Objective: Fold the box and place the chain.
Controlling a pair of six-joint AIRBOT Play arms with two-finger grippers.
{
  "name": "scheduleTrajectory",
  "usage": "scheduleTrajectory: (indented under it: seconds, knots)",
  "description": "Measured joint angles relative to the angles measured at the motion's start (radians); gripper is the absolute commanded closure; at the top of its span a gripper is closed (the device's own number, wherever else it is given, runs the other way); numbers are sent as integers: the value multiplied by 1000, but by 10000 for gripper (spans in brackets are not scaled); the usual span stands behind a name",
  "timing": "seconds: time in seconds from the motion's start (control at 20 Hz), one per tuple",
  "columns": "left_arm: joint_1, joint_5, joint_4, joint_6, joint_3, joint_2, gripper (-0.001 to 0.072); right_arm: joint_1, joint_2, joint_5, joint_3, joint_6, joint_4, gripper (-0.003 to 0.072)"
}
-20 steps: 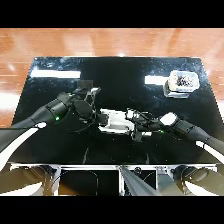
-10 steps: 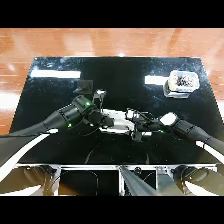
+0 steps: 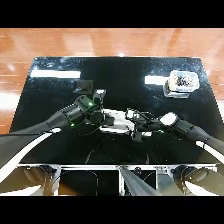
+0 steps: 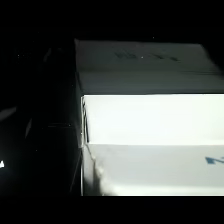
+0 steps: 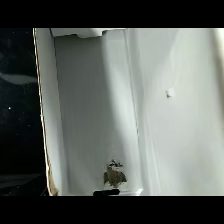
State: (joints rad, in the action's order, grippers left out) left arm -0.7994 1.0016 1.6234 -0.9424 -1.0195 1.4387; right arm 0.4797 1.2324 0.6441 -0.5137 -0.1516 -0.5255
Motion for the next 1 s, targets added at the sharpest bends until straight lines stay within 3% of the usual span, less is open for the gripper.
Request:
scheduleTrajectory:
  seconds: [0.75,0.85,1.0]
  knots:
    - [3,-16,16,-16,-2,50,411,0,0,-1,0,2,0,139]
    - [3,-10,10,-19,-2,52,580,0,0,-2,0,2,0,139]
    - [3,-10,12,-21,-1,53,648,0,0,-3,-1,2,0,139]
